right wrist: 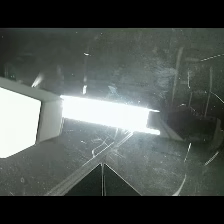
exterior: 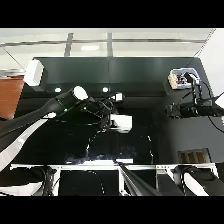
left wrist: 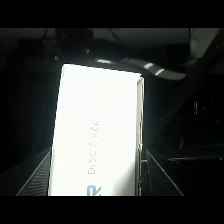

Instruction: Fold the box and place the chain.

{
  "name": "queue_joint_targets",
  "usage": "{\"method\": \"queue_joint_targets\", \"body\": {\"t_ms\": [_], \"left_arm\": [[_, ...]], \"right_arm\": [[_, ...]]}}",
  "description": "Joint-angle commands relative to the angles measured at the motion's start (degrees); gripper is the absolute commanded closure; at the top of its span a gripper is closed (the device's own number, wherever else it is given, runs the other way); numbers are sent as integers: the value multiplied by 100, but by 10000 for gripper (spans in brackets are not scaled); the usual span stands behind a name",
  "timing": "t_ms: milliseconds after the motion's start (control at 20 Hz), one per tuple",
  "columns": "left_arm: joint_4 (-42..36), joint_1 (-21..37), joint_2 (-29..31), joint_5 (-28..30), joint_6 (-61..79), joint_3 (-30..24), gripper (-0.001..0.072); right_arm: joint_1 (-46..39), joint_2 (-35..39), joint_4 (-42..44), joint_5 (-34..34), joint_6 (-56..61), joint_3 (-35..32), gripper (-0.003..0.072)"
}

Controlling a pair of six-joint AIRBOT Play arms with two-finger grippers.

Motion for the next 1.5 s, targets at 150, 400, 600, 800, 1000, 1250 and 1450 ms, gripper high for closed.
{"method": "queue_joint_targets", "body": {"t_ms": [150,400,600,800,1000,1250,1450], "left_arm": [[990,-310,-31,420,2,0,-9],[1058,-605,-192,835,-52,2,2],[2063,-487,151,595,-1694,48,415],[4054,730,815,306,-4168,39,414],[5090,2894,1191,-243,-6336,39,414],[5095,5163,977,-286,-7007,313,415],[5093,5790,251,-254,-6983,1121,415]], "right_arm": [[0,2,2,-4,0,0,667],[0,2,2,-55,2,0,667],[2,2,2,-63,0,0,667],[0,2,2,-92,0,0,667],[2,2,2,-155,0,0,667],[4,2,4,-308,-2,0,667],[7,2,7,-468,0,0,667]]}}
